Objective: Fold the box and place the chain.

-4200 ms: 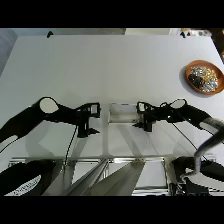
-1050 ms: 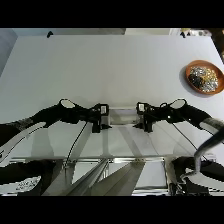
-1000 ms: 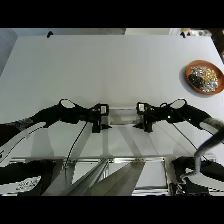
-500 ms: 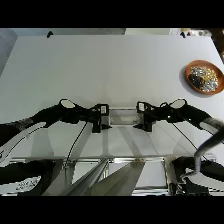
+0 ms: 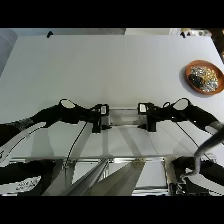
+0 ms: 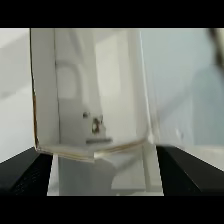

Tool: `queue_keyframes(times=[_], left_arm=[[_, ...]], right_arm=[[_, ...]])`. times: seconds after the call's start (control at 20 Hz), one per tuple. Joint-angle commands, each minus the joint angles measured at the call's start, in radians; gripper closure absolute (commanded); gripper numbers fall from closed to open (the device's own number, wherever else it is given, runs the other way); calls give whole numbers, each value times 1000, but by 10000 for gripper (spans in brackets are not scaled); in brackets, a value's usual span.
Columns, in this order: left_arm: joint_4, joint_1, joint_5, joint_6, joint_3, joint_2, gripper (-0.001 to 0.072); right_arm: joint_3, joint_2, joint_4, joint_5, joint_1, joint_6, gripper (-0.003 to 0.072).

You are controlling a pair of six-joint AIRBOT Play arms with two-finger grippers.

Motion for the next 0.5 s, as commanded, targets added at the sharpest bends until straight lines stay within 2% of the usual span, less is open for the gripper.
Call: queue_keyframes(times=[0.0,0.2,0.35,0.4,0.45], left_arm=[[-3,0,6,-1,1,0,558],[-3,0,5,-1,1,0,558],[-3,0,6,-1,1,0,558],[-3,0,6,-1,1,0,558],[-3,0,6,-1,1,0,558]], right_arm=[[1,38,-261,18,0,255,-11],[2,154,-336,18,0,351,36],[1,277,-273,18,0,361,49],[1,305,-191,20,0,392,88],[1,317,-91,34,0,417,257]])
